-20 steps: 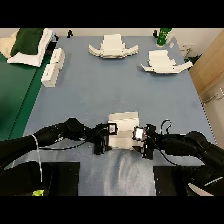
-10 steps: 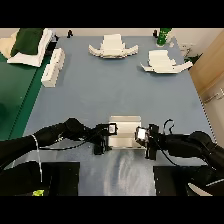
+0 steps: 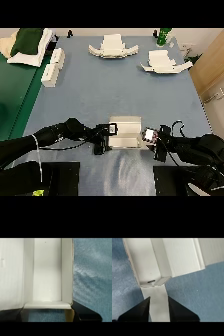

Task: Fold the box.

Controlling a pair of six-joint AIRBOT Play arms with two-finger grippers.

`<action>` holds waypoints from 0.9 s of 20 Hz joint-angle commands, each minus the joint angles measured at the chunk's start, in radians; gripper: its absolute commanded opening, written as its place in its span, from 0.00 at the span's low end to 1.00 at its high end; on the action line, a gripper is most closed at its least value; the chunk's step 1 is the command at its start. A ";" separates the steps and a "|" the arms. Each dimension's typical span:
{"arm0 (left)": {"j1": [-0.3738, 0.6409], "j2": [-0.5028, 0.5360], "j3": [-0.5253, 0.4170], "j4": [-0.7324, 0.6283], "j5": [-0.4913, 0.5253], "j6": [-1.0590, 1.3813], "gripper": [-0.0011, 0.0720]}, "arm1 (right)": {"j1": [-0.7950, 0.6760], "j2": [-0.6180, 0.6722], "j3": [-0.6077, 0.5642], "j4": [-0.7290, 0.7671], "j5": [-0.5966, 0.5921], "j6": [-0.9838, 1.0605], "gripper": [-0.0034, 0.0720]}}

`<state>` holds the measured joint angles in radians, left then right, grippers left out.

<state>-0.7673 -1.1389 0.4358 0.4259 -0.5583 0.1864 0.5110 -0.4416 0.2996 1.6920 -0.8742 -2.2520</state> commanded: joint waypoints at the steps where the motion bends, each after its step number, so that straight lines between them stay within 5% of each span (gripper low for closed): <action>1: 0.000 0.000 0.001 0.000 0.001 0.000 0.54 | 0.000 -0.046 -0.009 -0.034 0.062 0.026 0.50; 5: 0.000 0.000 0.001 0.000 0.001 0.000 0.54 | 0.005 -0.176 -0.006 0.063 0.209 -0.084 0.47; 6: 0.000 0.000 0.001 0.000 0.001 0.000 0.54 | 0.014 -0.196 -0.005 0.129 0.216 -0.130 0.33; 7: 0.000 0.000 0.001 0.000 0.002 0.000 0.54 | 0.030 -0.207 -0.005 0.174 0.225 -0.163 0.30; 14: 0.000 0.000 0.001 0.000 0.001 0.000 0.54 | 0.096 -0.290 -0.005 0.180 0.377 -0.202 0.30; 15: 0.000 0.000 0.001 0.000 0.001 0.000 0.54 | 0.096 -0.298 -0.005 0.180 0.378 -0.203 0.34; 17: 0.000 0.000 0.001 0.000 0.001 0.000 0.54 | 0.096 -0.301 -0.005 0.179 0.377 -0.203 0.77; 18: 0.000 0.000 0.001 0.000 0.001 0.000 0.54 | 0.096 -0.301 -0.005 0.179 0.376 -0.203 0.83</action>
<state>-0.7673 -1.1389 0.4358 0.4259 -0.5556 0.1867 0.6014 -0.7288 0.2939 1.8645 -0.5220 -2.4512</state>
